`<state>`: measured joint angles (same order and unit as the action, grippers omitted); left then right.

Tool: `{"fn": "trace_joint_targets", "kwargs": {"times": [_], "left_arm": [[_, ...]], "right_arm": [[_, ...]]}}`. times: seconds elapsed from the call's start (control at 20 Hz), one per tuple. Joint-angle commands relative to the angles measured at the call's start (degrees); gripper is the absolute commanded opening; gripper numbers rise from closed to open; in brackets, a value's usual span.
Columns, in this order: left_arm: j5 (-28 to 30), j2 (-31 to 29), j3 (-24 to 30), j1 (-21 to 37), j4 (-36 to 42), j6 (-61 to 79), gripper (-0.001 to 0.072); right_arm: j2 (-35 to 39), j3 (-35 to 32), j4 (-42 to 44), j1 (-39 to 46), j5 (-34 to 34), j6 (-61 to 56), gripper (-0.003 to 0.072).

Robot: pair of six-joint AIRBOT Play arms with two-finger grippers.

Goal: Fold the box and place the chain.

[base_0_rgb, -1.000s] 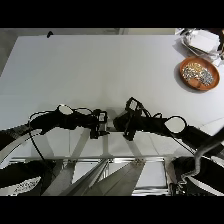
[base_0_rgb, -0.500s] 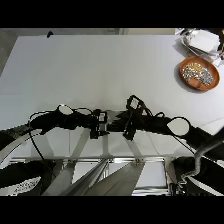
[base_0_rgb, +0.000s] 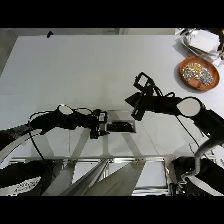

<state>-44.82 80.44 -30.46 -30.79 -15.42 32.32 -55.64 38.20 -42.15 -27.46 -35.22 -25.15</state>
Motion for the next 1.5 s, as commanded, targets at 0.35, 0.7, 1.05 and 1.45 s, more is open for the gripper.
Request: {"fn": "trace_joint_targets", "kwargs": {"times": [0.35, 0.7, 1.05, 1.45], "left_arm": [[0.0, 0.02, 0.0, -0.02, 0.0, -0.02, 0.0258], [0.02, 0.02, 0.0, -0.02, -0.02, -0.02, 0.0258], [0.02, 0.02, 0.0, -0.02, -0.02, 0.0, 0.0258], [0.02, 0.02, 0.0, -0.02, 0.0, 0.0, 0.0258]], "right_arm": [[-4.11, 0.61, -2.93, -0.33, -19.96, 0.11, 0.0261], [-1.4, 0.61, -9.14, -4.0, -24.28, 0.11, 0.0292], [-1.46, 0.61, -19.61, -5.92, -15.52, -6.58, 0.029], [-1.46, 0.59, -20.5, -6.47, -15.93, -6.58, 0.0211]]}}
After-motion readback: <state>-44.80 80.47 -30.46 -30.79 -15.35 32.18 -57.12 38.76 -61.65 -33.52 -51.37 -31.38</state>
